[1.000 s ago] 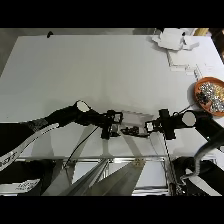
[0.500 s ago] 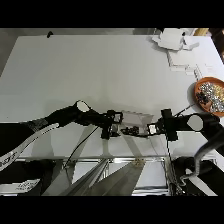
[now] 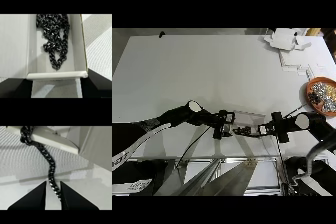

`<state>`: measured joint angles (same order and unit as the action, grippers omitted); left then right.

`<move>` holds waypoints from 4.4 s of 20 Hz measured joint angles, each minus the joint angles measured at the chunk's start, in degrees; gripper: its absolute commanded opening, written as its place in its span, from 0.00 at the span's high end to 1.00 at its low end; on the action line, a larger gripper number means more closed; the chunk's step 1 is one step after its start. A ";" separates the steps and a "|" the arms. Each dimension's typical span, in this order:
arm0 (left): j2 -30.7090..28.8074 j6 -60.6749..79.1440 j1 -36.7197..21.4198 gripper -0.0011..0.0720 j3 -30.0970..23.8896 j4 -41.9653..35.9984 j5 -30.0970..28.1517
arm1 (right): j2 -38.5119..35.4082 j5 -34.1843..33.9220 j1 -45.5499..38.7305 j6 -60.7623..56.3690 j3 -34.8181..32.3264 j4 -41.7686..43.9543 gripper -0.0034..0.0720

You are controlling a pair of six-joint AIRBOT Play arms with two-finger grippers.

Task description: Fold the box and place the chain.

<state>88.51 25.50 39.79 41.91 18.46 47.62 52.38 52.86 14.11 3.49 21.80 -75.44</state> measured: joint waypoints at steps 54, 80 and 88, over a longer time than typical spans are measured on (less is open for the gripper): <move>0.00 0.02 0.00 0.53 0.00 0.00 0.04 | 0.68 0.48 -2.27 -2.95 0.09 5.51 0.69; 0.00 0.00 -0.02 0.53 0.00 0.00 0.22 | -4.76 3.78 -2.29 -0.48 -0.39 5.05 0.69; 0.00 0.00 -0.02 0.53 0.00 0.00 0.22 | -0.59 1.77 -2.29 1.31 -0.79 5.29 0.69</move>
<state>88.51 25.50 39.77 41.91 18.46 47.83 51.79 54.63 11.81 4.80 21.02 -70.15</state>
